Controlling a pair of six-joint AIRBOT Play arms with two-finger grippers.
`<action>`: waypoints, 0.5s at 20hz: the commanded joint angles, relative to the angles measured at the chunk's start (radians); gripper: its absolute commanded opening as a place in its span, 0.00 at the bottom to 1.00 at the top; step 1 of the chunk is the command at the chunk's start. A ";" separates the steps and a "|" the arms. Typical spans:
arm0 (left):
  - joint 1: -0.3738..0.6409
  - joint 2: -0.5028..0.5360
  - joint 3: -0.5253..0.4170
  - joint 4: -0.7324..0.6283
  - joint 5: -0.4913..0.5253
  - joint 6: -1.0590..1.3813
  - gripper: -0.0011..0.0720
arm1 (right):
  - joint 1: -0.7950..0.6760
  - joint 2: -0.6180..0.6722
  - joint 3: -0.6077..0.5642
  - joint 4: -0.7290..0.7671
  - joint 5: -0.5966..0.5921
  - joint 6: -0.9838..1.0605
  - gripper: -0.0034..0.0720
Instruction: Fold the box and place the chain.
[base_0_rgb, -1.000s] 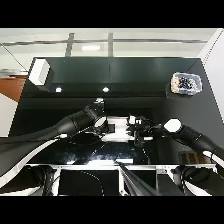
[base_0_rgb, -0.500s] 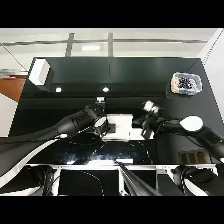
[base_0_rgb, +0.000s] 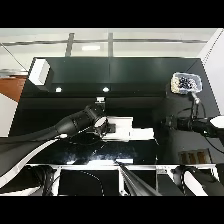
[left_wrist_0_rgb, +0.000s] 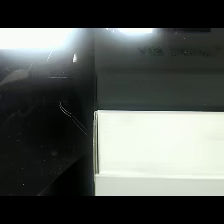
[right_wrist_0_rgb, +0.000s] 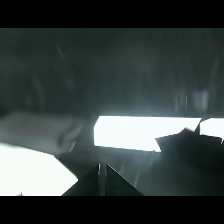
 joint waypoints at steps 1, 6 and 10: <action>0.001 -0.001 0.000 0.000 0.002 -0.001 0.05 | -0.024 -0.185 -0.008 -0.005 0.151 0.126 0.10; 0.001 -0.001 0.000 -0.003 0.000 -0.001 0.05 | 0.146 -0.351 -0.008 0.149 0.154 0.058 0.10; 0.001 -0.001 0.000 -0.003 0.000 -0.001 0.05 | 0.243 -0.354 0.018 0.281 0.152 -0.047 0.11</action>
